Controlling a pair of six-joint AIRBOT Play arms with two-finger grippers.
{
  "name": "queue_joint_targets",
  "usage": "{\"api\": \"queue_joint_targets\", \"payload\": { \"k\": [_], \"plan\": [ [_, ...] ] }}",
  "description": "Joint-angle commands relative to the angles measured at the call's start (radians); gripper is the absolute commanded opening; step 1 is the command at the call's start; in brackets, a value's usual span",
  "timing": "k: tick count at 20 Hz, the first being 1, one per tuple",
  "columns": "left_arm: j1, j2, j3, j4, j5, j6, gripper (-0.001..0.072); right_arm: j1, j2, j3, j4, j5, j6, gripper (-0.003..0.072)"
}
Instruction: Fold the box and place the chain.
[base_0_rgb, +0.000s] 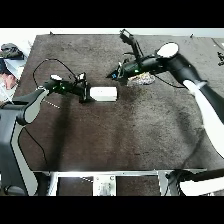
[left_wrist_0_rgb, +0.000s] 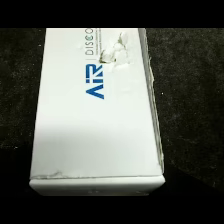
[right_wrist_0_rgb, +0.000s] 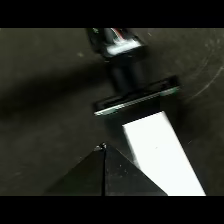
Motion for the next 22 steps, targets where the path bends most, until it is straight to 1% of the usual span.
{"api": "queue_joint_targets", "payload": {
  "k": [1,5,7,8,10,11,13,14,15,18,20,21,22],
  "plan": [
    [-0.001,-0.001,0.0,0.001,0.0,0.001,0.0347,0.0,0.254,-0.203,0.02,-0.177,0.059,-0.001],
    [-0.001,0.0,0.002,0.001,0.001,0.001,0.0347,0.0,0.562,-0.583,0.007,-0.524,0.055,-0.001],
    [-0.001,-0.001,0.002,0.001,0.0,0.001,0.0347,0.0,0.682,-0.758,0.009,-0.665,0.055,-0.0009],
    [-0.001,0.0,0.002,0.001,0.0,0.001,0.0347,0.0,0.731,-0.83,0.009,-0.713,0.055,-0.0009],
    [-0.001,-0.001,0.002,0.001,0.0,0.001,0.0347,0.0,0.79,-0.918,0.009,-0.77,0.055,-0.0009],
    [-0.001,-0.001,0.002,0.001,-0.001,0.001,0.0346,0.0,0.808,-0.944,0.009,-0.79,0.055,-0.0009],
    [-0.001,0.0,0.002,-0.018,-0.001,0.0,0.0344,0.0,0.816,-0.954,0.009,-0.798,0.056,-0.0009],
    [-0.001,0.001,0.003,-0.045,-0.002,-0.023,0.0218,0.0,0.816,-0.954,0.009,-0.798,0.056,-0.0009],
    [0.003,0.004,0.009,-0.064,-0.004,-0.042,0.0009,0.0,0.816,-0.954,0.009,-0.798,0.056,-0.0009],
    [0.027,0.016,0.074,-0.141,-0.001,-0.102,0.0012,0.0,0.816,-0.954,0.009,-0.797,0.056,-0.0009],
    [0.069,0.057,0.121,-0.179,0.007,-0.151,0.0011,0.0,0.817,-0.954,0.011,-0.798,0.06,-0.0008],
    [0.099,0.082,0.153,-0.188,0.025,-0.184,0.0011,0.0,0.817,-0.954,0.022,-0.805,0.06,-0.0008],
    [0.131,0.1,0.18,-0.19,0.065,-0.217,0.0011,0.0,0.817,-0.954,0.034,-0.809,0.06,-0.0009]
  ]
}}
